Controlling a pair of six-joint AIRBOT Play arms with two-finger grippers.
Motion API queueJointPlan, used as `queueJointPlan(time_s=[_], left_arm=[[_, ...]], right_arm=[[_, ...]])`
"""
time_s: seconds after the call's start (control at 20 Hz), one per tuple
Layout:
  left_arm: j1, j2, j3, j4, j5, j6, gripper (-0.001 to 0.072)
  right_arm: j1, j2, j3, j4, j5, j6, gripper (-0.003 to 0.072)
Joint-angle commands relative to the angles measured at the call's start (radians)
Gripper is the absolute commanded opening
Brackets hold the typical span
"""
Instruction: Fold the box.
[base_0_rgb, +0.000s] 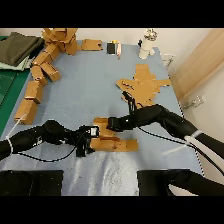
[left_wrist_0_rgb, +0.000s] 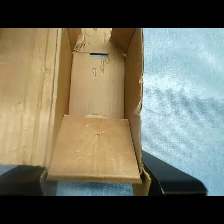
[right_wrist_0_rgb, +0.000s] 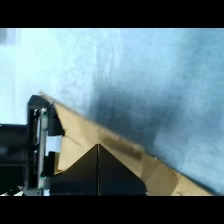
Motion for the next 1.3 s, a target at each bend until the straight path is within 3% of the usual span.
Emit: queueJointPlan(time_s=[0.0,0.65,0.75,1.05,1.25], left_arm=[[0.000,-0.001,0.000,0.000,0.010,-0.013,0.0597],[0.000,-0.001,0.000,0.000,0.019,-0.032,0.0597],[0.000,-0.001,0.000,0.000,0.019,-0.031,0.0596],[0.000,-0.001,0.000,0.000,0.019,-0.031,0.0596],[0.000,-0.001,0.000,0.000,0.019,-0.031,0.0596]], right_arm=[[0.000,-0.133,0.029,-0.003,0.007,-0.071,0.0004],[0.031,-0.177,0.028,-0.042,-0.006,-0.083,0.0004],[0.028,-0.173,0.035,-0.102,-0.001,-0.090,0.0003],[-0.044,0.018,0.182,-0.386,-0.132,-0.066,0.0003],[-0.026,0.150,0.131,-0.437,-0.270,-0.054,0.0003]])
